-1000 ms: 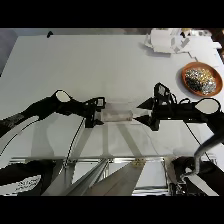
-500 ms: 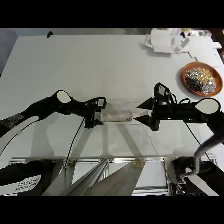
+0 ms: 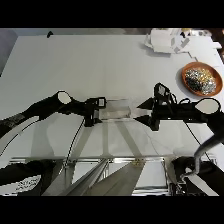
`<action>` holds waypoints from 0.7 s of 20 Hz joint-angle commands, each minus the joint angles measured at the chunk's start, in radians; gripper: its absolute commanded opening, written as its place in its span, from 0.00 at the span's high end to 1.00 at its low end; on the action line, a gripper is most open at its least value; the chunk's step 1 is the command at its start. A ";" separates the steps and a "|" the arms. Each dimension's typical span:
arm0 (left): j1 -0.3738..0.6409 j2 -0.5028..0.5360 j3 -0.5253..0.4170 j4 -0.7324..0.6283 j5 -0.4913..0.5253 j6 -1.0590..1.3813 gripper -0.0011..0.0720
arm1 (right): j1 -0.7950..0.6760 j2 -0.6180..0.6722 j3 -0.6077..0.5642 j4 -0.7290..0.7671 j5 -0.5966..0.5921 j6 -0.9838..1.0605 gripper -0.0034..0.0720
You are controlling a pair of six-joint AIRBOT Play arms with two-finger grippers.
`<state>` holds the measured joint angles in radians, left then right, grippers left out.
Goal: Fold the box and place the chain.
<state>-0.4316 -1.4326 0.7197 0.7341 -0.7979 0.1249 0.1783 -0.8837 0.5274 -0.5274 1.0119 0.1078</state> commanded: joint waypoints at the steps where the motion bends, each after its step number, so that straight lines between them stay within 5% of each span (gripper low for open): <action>1: 0.000 0.002 0.001 -0.009 -0.013 0.002 0.78 | 0.000 0.000 0.001 0.000 0.023 -0.001 0.29; 4: 0.000 0.005 0.001 -0.011 -0.014 0.000 0.78 | 0.000 0.000 0.001 0.000 0.048 -0.001 0.29; 5: 0.000 0.011 0.002 -0.011 -0.018 -0.003 0.71 | 0.000 0.000 0.001 0.000 0.051 -0.001 0.29; 7: 0.000 0.035 0.002 -0.018 -0.005 -0.024 0.29 | 0.000 0.000 0.001 0.000 0.051 -0.001 0.29; 10: 0.005 0.066 0.001 -0.019 -0.020 -0.042 0.23 | 0.000 0.000 0.001 0.000 0.050 -0.005 0.29; 12: 0.006 0.073 0.001 -0.019 -0.023 -0.055 0.03 | 0.000 0.000 0.001 0.000 0.050 -0.011 0.29; 14: 0.007 0.074 0.001 -0.022 -0.032 -0.056 0.02 | 0.000 0.000 0.001 0.001 0.050 -0.011 0.29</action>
<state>-0.4267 -1.3678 0.7200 0.7185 -0.8177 0.0807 0.1783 -0.8837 0.5274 -0.5270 1.0603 0.1005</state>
